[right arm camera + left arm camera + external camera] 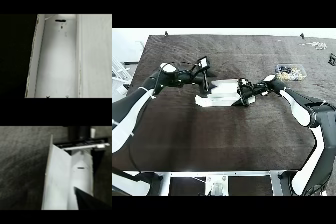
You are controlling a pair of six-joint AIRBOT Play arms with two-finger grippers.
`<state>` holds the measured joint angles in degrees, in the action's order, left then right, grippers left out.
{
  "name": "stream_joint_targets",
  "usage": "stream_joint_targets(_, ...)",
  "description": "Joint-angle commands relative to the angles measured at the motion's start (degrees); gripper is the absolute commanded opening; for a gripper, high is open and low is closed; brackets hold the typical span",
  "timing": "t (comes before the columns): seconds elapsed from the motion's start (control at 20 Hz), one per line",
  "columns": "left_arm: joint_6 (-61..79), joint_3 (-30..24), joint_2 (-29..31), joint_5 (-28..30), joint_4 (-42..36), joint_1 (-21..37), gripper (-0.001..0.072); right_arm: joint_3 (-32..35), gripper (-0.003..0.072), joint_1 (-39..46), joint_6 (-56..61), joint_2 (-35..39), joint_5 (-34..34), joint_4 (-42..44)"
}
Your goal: Fold the box and place the chain.
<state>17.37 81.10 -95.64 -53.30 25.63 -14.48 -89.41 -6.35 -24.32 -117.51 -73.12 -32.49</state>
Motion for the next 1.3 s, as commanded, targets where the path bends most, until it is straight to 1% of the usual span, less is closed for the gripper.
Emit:
stream_joint_targets(0.0, -7.82, 0.02, 3.02, -6.29, 13.68, 0.02, 0.0685, -0.02, 0.0582, -0.02, 0.11, 0.00, 0.04, 0.09)
stream_joint_targets(0.1, -11.45, -0.72, 2.97, -6.47, 18.97, 0.02, 0.0685, -0.02, 0.0582, -0.02, 0.11, 0.00, 0.04, 0.09)
stream_joint_targets(0.2, -13.05, -1.29, 2.56, -6.38, 20.33, 0.02, 0.0685, -0.02, 0.0582, 0.00, 0.11, 0.00, 0.04, 0.09)
stream_joint_targets(0.5, -12.63, -1.79, -2.56, -5.42, 19.19, 0.02, 0.0685, -0.02, 0.0582, -0.02, 0.11, 0.00, 0.04, 0.09)
stream_joint_targets(0.65, -12.39, -1.79, -3.41, -2.86, 18.86, 0.02, 0.0684, -0.02, 0.0582, 0.00, 0.11, 0.00, 0.04, 0.09)
stream_joint_targets(0.8, -12.41, -1.79, -4.44, -2.27, 18.93, 0.02, 0.0684, -0.02, 0.0582, -0.02, 0.11, 0.00, 0.04, 0.09)
stream_joint_targets(0.95, -12.41, -1.79, -5.35, 0.44, 18.91, 0.02, 0.0684, -0.02, 0.0582, -0.02, 0.11, 0.00, 0.04, 0.09)
stream_joint_targets(1.1, -12.44, -1.79, -5.51, 0.81, 19.04, 0.02, 0.0682, -0.02, 0.0582, -0.02, 0.11, 0.00, 0.04, 0.09)
stream_joint_targets(1.15, -12.48, -1.79, -5.51, 1.03, 19.56, 0.02, 0.0652, -0.02, 0.0582, -0.02, 0.11, 0.00, 0.04, 0.09)
stream_joint_targets(1.2, -12.79, -1.79, -5.51, 1.20, 20.44, 0.02, 0.0601, -0.02, 0.0582, -0.02, 0.11, 0.00, 0.04, 0.09)
stream_joint_targets(1.25, -12.92, -1.79, -5.51, 1.31, 21.09, 0.02, 0.0602, -0.02, 0.0582, -0.02, 0.11, 0.00, 0.04, 0.09)
